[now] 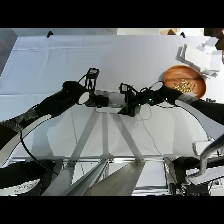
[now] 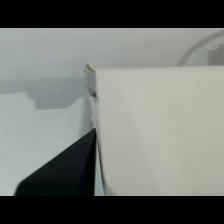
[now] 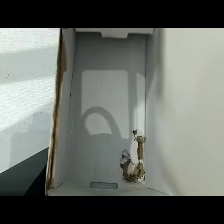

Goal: Fold the box and place the chain.

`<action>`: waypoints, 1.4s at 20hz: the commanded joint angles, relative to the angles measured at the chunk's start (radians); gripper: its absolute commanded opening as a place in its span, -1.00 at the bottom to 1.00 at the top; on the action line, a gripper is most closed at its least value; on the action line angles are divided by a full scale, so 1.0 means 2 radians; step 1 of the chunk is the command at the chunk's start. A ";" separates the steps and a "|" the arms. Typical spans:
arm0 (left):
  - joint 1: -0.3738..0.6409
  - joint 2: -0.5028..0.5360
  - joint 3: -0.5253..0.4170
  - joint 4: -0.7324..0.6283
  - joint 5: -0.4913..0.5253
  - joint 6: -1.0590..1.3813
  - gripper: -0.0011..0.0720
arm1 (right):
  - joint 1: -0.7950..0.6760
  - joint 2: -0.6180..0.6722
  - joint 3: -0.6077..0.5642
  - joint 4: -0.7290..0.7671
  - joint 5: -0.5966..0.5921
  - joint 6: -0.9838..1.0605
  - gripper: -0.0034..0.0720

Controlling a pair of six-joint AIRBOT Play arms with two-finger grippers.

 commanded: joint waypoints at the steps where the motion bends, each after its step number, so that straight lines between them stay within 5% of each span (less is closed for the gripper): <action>1: -0.019 -0.010 0.000 0.030 -0.002 -0.035 -0.43 | 0.000 0.000 0.000 0.000 0.000 0.000 0.40; 8: -0.033 -0.024 0.000 0.044 -0.021 -0.049 -0.67 | 0.000 0.000 0.000 0.000 0.000 0.000 0.40; 9: -0.033 -0.024 0.000 0.046 -0.021 -0.059 -0.92 | 0.000 0.000 0.000 0.000 0.000 0.000 0.40; 12: -0.033 -0.024 0.000 0.046 -0.019 -0.059 -0.93 | 0.000 0.000 0.000 0.000 0.000 0.000 0.40; 13: -0.033 -0.024 0.000 0.046 -0.018 -0.060 -0.82 | 0.000 0.000 0.000 0.000 0.000 0.000 0.40; 15: -0.033 -0.024 0.000 0.046 -0.015 -0.060 0.03 | 0.000 0.000 0.000 0.000 0.000 0.000 0.40; 16: -0.033 -0.024 0.000 0.046 -0.015 -0.060 0.13 | 0.000 0.000 0.000 0.000 0.000 0.000 0.40; 25: -0.032 -0.046 0.000 0.070 -0.019 -0.126 0.11 | 0.000 0.000 0.000 0.000 0.000 0.000 0.40; 27: -0.032 -0.049 0.000 0.068 -0.019 -0.127 -0.12 | 0.000 0.000 0.000 0.000 0.000 0.000 0.40; 28: -0.032 -0.049 0.000 0.068 -0.019 -0.127 -0.59 | 0.000 0.000 0.000 0.000 0.000 0.000 0.40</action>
